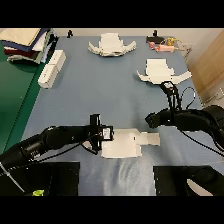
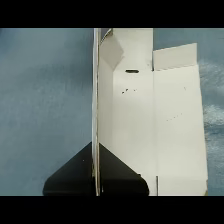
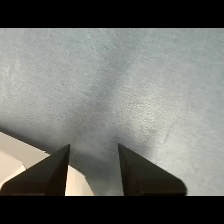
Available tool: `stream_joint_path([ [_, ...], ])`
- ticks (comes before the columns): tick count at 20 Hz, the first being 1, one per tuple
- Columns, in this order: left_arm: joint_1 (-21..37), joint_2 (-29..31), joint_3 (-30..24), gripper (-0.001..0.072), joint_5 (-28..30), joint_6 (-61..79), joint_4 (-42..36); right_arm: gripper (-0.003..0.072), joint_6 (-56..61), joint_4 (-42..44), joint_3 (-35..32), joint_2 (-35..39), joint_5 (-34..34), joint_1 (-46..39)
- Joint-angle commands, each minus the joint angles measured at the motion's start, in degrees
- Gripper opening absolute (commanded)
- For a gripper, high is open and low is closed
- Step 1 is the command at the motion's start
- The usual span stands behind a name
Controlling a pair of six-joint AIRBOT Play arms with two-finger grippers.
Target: Fold the box.
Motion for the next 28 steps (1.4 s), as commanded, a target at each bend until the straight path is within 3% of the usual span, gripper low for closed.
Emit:
stream_joint_path([
  [1, -3.5, 0.2, -2.6, 0.001, 4.0, -3.3, 0.2, 0.0465, 0.0, 0.6, 0.1, 0.0, 0.0, 0.0],
  [9, -4.0, -4.7, -3.5, 0.0011, 2.4, -10.2, 0.2, 0.0465, 0.0, 1.0, 0.1, 0.0, 0.0, 0.0],
  [15, -3.7, -4.9, -2.6, 0.0012, 2.2, -14.4, 0.2, 0.0464, 0.0, 1.0, 0.1, 0.0, 0.0, 0.0],
  [23, 1.1, -5.8, 2.4, 0.0011, -8.9, -15.5, 0.2, 0.0465, 0.0, 1.0, 0.1, 0.0, 0.0, 0.0],
  [28, 1.2, -7.0, 5.2, 0.0011, -10.1, -15.9, 0.2, 0.0465, 0.0, 1.0, 0.1, 0.0, 0.0, 0.0],
])
